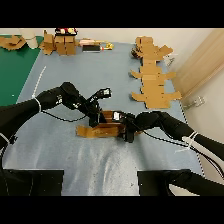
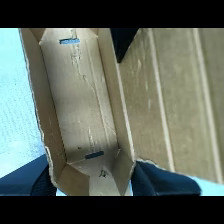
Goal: Fold the box.
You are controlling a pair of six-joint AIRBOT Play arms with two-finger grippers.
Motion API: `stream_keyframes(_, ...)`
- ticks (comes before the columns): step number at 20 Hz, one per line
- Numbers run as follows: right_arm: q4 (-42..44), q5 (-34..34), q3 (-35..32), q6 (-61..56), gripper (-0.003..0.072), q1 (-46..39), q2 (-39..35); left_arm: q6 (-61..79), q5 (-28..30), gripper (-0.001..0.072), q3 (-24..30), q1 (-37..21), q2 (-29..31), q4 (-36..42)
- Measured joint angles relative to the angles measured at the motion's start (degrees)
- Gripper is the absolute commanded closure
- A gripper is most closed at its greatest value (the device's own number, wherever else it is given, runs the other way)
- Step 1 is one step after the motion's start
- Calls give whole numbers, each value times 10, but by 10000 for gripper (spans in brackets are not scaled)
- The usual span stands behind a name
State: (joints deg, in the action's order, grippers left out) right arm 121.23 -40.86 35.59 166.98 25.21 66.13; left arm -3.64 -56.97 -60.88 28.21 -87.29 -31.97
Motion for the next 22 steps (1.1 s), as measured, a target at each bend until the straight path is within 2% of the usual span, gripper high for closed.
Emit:
stream_keyframes(20,9,18,0,-13,76,0,3,0,0,695,0,0,0,0)
stream_keyframes(22,10,19,0,-15,56,0,3,0,0,695,0,0,0,0)
